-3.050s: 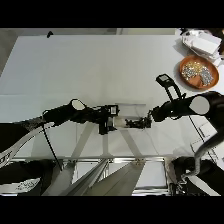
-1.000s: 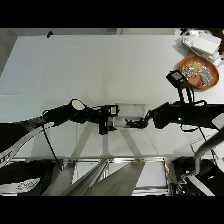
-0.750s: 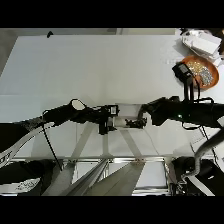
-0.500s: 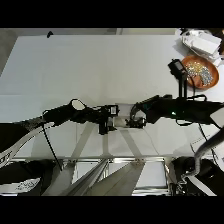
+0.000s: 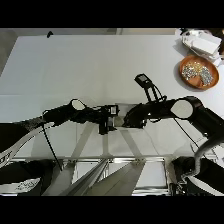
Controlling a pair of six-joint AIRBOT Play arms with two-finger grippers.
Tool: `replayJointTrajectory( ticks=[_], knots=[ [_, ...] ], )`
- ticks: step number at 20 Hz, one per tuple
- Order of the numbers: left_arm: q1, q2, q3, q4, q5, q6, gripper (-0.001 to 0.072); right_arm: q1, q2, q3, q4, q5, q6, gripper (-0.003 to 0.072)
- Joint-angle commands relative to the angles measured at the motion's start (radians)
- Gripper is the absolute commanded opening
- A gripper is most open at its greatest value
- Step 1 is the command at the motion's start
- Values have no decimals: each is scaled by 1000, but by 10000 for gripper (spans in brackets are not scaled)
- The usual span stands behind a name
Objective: Fold the box and place the chain.
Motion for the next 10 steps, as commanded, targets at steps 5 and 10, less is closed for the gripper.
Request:
replayJointTrajectory(
  ticks=[5, 10],
  knots=[
    [1, 1, 0, 0, 0, 0, 476, 63, -77, -62, -14, -114, 37, 132],
    [1, 1, 0, 0, 0, 0, 476, 39, -21, -61, -10, -87, 42, 198]
  ],
)
